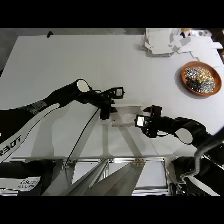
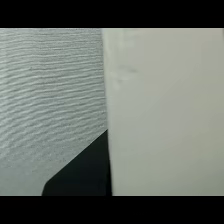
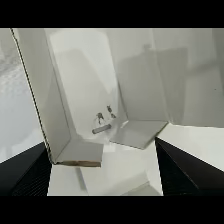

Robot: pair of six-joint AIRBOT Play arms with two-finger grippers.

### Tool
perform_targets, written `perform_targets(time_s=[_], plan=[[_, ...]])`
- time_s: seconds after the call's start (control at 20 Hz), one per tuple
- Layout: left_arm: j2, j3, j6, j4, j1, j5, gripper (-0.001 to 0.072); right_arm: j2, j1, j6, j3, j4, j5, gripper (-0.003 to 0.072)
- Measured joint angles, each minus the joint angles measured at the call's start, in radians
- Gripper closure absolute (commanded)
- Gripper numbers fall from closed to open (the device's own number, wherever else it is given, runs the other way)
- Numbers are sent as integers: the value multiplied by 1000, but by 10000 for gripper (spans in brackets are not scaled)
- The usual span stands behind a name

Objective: Fold the box and place the chain.

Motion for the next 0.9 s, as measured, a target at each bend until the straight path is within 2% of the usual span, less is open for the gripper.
perform_targets(time_s=[0.35,0.65,0.9], plan=[[0,0,0,0,0,0,698,-9,-55,-97,12,93,13,-7],[0,0,0,0,0,0,698,-24,-167,-351,29,330,66,-7],[0,0,0,0,0,-1,698,-95,-224,-528,36,470,100,-7]])
